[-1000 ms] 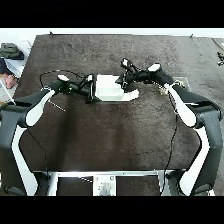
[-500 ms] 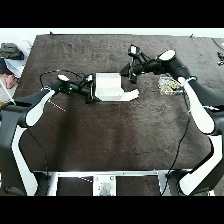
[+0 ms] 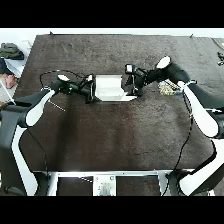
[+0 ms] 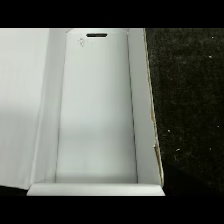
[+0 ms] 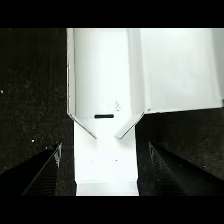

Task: Fold the box and place the chain.

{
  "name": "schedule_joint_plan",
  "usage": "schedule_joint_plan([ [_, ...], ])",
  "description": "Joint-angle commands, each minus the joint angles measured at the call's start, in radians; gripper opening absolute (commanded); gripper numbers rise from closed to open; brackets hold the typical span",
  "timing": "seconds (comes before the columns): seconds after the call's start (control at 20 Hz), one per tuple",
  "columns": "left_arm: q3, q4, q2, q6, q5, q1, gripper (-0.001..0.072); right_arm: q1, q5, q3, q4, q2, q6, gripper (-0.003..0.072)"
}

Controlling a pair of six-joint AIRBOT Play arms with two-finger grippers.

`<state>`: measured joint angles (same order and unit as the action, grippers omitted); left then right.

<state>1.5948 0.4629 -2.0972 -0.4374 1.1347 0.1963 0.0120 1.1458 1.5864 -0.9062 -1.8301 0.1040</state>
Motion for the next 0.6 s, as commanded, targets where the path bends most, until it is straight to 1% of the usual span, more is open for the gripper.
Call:
schedule_joint_plan([
  [0.0, 0.0, 0.0, 0.0, 0.0, 0.0, 0.0, 0.041, -0.02, -0.101, -0.074, -0.02, 0.001, 0.017, 0.0588],
  [0.25, 0.0, 0.0, 0.0, 0.0, 0.0, 0.0, 0.0409, -0.023, -0.164, -0.113, 0.045, 0.001, 0.024, 0.0587],
  [0.45, 0.0, 0.0, 0.0, 0.0, 0.0, 0.0, 0.041, -0.026, -0.166, -0.114, 0.115, -0.007, 0.089, 0.0578],
  [0.5, 0.0, 0.0, 0.0, 0.0, 0.0, 0.0, 0.0409, -0.027, -0.166, -0.115, 0.114, -0.012, 0.088, 0.0457],
  [0.55, 0.0, 0.0, 0.0, 0.0, 0.0, 0.0, 0.041, -0.029, -0.162, -0.114, 0.115, -0.018, 0.09, 0.0437],
])
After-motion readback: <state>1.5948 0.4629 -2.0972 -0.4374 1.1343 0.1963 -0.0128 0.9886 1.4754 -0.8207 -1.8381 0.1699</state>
